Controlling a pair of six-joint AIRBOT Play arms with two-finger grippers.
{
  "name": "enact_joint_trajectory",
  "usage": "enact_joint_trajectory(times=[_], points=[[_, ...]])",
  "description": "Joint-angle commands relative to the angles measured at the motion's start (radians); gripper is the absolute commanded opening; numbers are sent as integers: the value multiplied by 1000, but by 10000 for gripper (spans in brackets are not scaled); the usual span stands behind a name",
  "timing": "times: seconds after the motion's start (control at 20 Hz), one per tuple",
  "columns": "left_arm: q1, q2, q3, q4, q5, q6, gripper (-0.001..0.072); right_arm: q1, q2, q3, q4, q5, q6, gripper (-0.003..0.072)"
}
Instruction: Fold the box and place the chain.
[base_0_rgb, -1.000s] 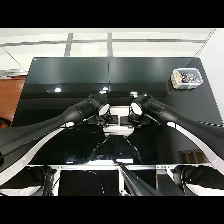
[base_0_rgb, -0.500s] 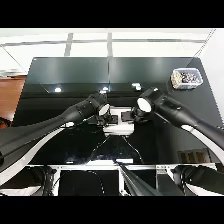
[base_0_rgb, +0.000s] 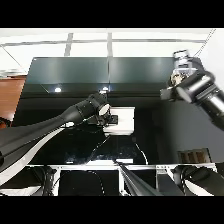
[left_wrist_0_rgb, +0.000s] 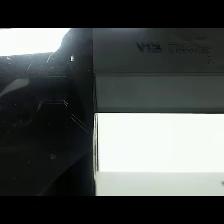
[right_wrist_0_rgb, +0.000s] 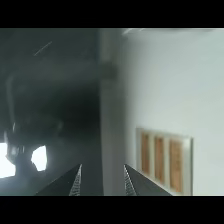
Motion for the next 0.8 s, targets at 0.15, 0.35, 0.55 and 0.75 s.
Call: enact_joint_trajectory(times=[0.15,0.35,0.55,0.75], points=[[0,-1,0,0,-6,0,26,-436,-80,-67,167,-453,-16,676],[0,-1,0,0,-3,0,26,-554,-217,45,336,-517,-104,674],[0,-1,0,0,-2,0,26,-599,-434,291,444,-456,-106,590],[0,-1,0,0,-6,0,26,-600,-675,561,587,-267,26,591]])
